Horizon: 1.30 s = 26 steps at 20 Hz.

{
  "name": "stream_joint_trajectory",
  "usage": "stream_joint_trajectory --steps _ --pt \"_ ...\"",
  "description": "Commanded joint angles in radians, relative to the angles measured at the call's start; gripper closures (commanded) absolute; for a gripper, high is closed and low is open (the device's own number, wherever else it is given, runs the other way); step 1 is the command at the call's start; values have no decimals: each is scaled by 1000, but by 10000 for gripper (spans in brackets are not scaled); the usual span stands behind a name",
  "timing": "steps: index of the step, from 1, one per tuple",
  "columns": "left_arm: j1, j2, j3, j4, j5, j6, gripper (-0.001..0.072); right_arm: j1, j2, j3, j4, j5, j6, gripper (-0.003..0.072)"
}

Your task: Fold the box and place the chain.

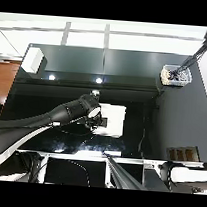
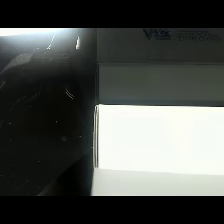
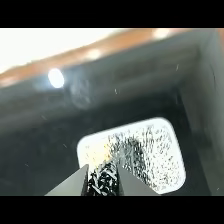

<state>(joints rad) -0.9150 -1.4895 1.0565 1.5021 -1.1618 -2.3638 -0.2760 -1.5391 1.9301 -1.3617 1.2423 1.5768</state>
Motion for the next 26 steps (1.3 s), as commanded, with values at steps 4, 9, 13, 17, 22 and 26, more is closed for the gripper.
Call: stream_joint_trajectory --steps 4,9,13,17,22,26 --pt "0 0 0 0 0 0 678 -79 198 2 248 18 -74 646" --pt "0 0 0 0 0 0 678 -54 333 -3 319 179 -97 646" --pt "0 0 0 1 1 0 678 22 433 -19 325 209 -103 647" --pt "0 0 0 0 1 0 678 159 523 -130 316 303 -161 647" --pt "0 0 0 0 1 0 678 349 608 -274 302 381 -209 647" --pt "0 0 0 0 2 0 678 473 624 -341 316 432 -225 647"
